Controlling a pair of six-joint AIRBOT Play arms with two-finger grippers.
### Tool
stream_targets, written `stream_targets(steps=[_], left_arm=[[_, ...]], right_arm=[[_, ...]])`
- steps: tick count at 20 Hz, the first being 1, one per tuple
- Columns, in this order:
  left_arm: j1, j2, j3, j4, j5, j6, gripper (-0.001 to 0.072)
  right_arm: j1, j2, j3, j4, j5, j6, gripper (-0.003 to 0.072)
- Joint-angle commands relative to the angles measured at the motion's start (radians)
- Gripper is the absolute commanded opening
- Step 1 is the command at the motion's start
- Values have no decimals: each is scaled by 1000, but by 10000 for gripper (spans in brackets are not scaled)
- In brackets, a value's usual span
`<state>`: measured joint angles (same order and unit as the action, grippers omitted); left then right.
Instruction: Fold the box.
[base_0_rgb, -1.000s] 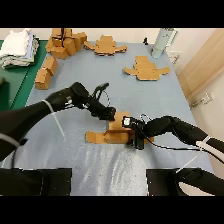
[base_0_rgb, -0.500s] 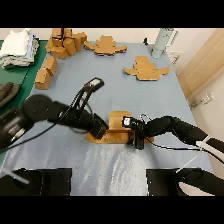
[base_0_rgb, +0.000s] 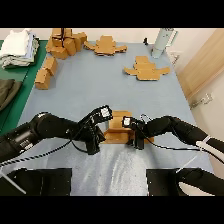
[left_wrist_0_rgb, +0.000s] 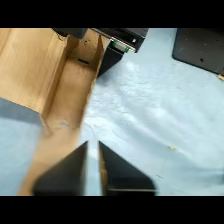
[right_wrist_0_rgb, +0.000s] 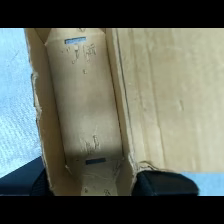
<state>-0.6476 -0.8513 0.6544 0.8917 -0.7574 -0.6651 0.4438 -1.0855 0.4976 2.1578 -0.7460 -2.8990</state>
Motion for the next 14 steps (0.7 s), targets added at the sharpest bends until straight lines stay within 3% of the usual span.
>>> stream_targets(steps=[1, 5, 12, 13, 14], left_arm=[[80, -89, -28, -214, 56, 330, 689], [169, -184, -28, -232, -29, 607, 689], [198, -274, -27, -265, 42, 797, 687], [198, -294, -27, -277, 44, 809, 658], [198, -309, -27, -291, 45, 819, 557]], right_arm=[[0, 0, 0, -1, 0, 0, 557], [0, 0, 0, -4, 0, 0, 558], [0, 0, 0, -5, 0, 0, 558], [0, 0, 0, -5, 0, 0, 558], [0, 0, 0, -5, 0, 0, 558]])
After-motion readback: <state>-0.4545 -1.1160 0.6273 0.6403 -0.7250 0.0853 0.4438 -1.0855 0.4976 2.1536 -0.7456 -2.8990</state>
